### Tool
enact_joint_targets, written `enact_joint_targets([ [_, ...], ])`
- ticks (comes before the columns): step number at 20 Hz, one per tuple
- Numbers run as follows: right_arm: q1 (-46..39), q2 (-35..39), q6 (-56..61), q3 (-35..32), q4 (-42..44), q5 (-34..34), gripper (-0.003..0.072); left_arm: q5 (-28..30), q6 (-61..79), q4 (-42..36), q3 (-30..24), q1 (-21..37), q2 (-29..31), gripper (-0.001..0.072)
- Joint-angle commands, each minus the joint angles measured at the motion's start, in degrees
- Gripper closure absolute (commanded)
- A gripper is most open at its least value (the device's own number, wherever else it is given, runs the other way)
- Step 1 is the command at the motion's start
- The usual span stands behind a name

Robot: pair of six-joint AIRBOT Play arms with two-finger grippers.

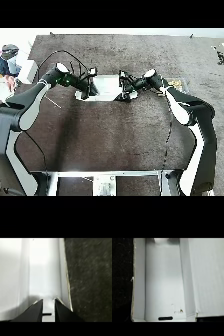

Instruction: Fold the box and place the chain.

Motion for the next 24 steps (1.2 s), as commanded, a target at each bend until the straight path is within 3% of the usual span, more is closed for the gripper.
enact_joint_targets([
  [1,0.0,0.0,0.0,0.0,0.0,0.0,0.0387,-2.0,1.2,-1.8,0.0,0.0,-0.5,0.0541],
  [2,0.0,0.0,0.0,0.0,0.0,0.0,0.0387,-1.7,1.2,-1.9,0.0,0.0,-0.5,0.0511],
  [3,0.0,0.0,0.0,0.0,0.0,0.0,0.0387,-1.7,1.1,-1.8,0.0,0.0,-0.5,0.0391],
  [4,0.0,0.0,0.0,0.0,0.0,0.0,0.0387,-1.4,0.7,-1.8,0.0,0.0,-0.5,0.0321],
  [10,0.0,0.0,0.0,0.0,0.0,0.0,0.0387,-0.4,-0.7,-1.1,0.0,0.0,-0.5,0.0318],
  [11,0.0,0.0,0.0,0.0,0.0,0.0,0.0387,-0.5,-0.7,-1.1,0.0,0.0,-0.5,0.0228],
  [12,0.0,0.0,0.0,0.0,0.0,0.0,0.0387,-0.3,-0.8,-1.2,0.0,0.0,-0.5,0.0065],
  [13,0.0,0.0,0.0,0.0,0.0,0.0,0.0387,-0.1,-1.1,-1.2,0.0,0.0,-0.5,0.0042],
  [20,0.0,0.0,0.0,0.0,0.0,0.0,0.0387,-0.3,-2.1,-1.2,0.0,0.1,-0.5,0.0054],
  [21,0.0,0.0,0.0,0.0,0.0,0.0,0.0387,-0.6,-2.2,-1.2,0.0,0.4,-0.5,0.0222],
  [22,0.0,0.0,0.0,0.0,0.0,0.0,0.0387,-1.7,-2.2,-1.6,0.0,1.0,-0.5,0.0290],
  [24,0.0,0.0,0.0,0.0,0.0,0.0,0.0387,-4.2,-2.2,-3.5,0.0,2.6,-0.5,0.0291],
])
